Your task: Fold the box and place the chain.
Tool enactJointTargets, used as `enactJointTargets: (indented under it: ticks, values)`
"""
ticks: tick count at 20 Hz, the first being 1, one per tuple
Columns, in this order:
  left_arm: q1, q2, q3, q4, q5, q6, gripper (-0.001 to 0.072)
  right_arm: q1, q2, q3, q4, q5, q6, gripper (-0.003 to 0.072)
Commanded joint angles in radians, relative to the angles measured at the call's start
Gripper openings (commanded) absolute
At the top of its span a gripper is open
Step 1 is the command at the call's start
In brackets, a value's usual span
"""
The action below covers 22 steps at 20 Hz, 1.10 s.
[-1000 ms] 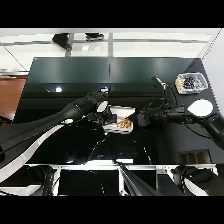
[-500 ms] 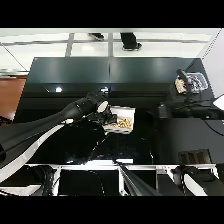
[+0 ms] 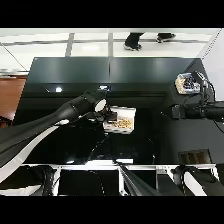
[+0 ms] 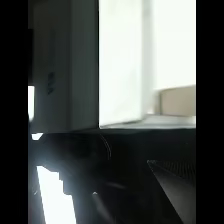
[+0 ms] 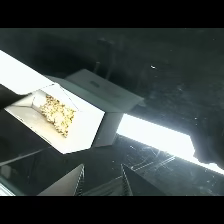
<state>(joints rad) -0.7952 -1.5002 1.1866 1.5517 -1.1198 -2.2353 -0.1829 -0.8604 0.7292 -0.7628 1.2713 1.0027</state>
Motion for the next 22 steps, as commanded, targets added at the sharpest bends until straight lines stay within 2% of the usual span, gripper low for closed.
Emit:
enactJointTargets:
  ticks: [1,3,5,8,9,11,12,13,14,15,16,19,22]
  values:
    - [-0.008,0.115,-0.010,0.107,-0.034,0.075,0.0507,-0.006,0.001,0.001,-0.006,0.005,0.000,0.0280]
    - [0.000,0.212,-0.063,0.213,-0.079,0.135,0.0507,-0.006,0.001,0.001,-0.006,0.005,0.000,0.0280]
    - [0.071,0.309,-0.167,0.304,-0.124,0.145,0.0507,-0.006,0.001,0.001,-0.006,0.003,0.000,0.0280]
    - [0.322,0.446,-0.366,0.224,-0.087,0.168,0.0507,-0.006,0.001,0.001,-0.006,-0.001,0.000,0.0280]
    - [0.410,0.481,-0.427,0.108,-0.027,0.226,0.0508,-0.006,0.001,0.001,-0.006,-0.001,0.000,0.0280]
    - [0.563,0.508,-0.532,-0.305,0.095,0.591,0.0507,-0.006,0.001,0.001,-0.006,-0.006,0.000,0.0280]
    - [0.615,0.499,-0.570,-0.549,0.115,0.862,0.0512,-0.006,0.001,0.001,-0.005,-0.011,0.000,0.0280]
    - [0.645,0.482,-0.591,-0.760,0.087,1.157,0.0513,-0.006,0.001,0.000,-0.006,-0.019,0.000,0.0280]
    - [0.649,0.459,-0.593,-0.873,0.038,1.408,0.0515,-0.006,0.001,0.000,-0.005,-0.024,0.000,0.0280]
    - [0.636,0.435,-0.592,-0.937,0.007,1.619,0.0642,-0.006,0.001,0.000,-0.005,-0.027,0.000,0.0280]
    - [0.613,0.416,-0.592,-0.962,0.014,1.754,0.0712,-0.006,0.001,-0.001,-0.006,-0.027,0.000,0.0280]
    - [0.529,0.385,-0.588,-0.919,0.074,2.122,0.0712,-0.006,0.001,-0.011,-0.005,-0.026,0.001,0.0280]
    - [0.435,0.355,-0.566,-0.810,0.227,2.356,0.0712,-0.006,0.001,-0.012,-0.005,-0.025,0.004,0.0280]
